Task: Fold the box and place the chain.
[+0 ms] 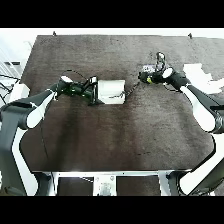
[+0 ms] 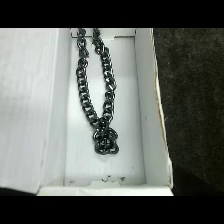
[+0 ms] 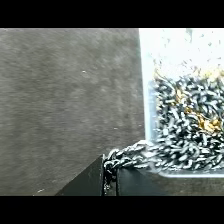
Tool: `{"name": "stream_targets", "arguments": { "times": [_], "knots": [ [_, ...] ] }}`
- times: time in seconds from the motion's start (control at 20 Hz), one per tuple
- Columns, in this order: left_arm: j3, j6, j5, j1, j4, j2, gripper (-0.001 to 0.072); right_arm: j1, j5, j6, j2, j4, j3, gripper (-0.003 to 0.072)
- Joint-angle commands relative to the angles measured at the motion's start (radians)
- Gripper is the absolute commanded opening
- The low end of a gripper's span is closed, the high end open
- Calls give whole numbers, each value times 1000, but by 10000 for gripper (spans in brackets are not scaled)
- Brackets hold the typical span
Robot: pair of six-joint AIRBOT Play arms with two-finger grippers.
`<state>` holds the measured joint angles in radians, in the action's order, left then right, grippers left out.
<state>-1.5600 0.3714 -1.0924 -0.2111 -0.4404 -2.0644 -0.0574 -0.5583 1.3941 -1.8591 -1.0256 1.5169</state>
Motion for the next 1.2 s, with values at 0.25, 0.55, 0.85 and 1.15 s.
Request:
{"name": "stream_targets", "arguments": {
  "times": [0.25, 0.55, 0.85, 1.15],
  "knots": [
    [0, 0, 0, 0, 0, 0, 278, -72, -265, -43, 404, -101, 2, 2],
    [0, 0, 0, 0, 0, 0, 278, -224, -356, 1, 538, -171, 2, 2],
    [0, 0, 0, 0, 0, 0, 279, -341, -371, 43, 550, -199, 1, 2],
    [0, 0, 0, 0, 0, 0, 279, -383, -334, 47, 549, -193, -62, 2]
  ]
}}
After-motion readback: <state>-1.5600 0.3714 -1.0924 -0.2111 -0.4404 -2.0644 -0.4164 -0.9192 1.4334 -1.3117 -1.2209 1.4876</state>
